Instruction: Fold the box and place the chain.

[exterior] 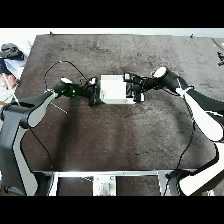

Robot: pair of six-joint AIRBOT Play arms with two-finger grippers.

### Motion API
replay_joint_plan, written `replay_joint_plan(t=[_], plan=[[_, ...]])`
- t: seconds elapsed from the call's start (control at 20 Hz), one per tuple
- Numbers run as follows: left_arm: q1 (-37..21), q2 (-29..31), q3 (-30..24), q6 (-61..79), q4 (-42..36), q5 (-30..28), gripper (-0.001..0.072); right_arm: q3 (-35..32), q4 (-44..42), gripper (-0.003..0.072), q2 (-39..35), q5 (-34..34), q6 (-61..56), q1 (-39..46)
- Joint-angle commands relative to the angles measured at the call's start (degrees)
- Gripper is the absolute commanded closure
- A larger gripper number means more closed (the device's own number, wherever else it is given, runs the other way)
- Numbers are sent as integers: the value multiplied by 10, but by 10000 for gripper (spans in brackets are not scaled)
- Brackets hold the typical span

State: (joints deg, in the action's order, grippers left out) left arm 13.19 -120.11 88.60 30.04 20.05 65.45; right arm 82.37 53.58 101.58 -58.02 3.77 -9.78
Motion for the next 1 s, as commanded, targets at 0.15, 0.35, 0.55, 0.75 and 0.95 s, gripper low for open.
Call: replay_joint_plan(t=[0.15,0.35,0.55,0.75,0.95], plan=[[0,0,0,0,1,0,504,0,25,487,-38,-33,-147,39],[0,0,0,0,1,0,504,0,23,674,-81,-24,-355,73],[0,0,0,0,1,0,503,-1,24,674,-86,-37,-543,136],[0,0,0,0,1,0,504,-25,-10,674,-56,-43,-609,183],[0,0,0,0,1,0,504,-56,-74,675,-15,-64,-602,187]])
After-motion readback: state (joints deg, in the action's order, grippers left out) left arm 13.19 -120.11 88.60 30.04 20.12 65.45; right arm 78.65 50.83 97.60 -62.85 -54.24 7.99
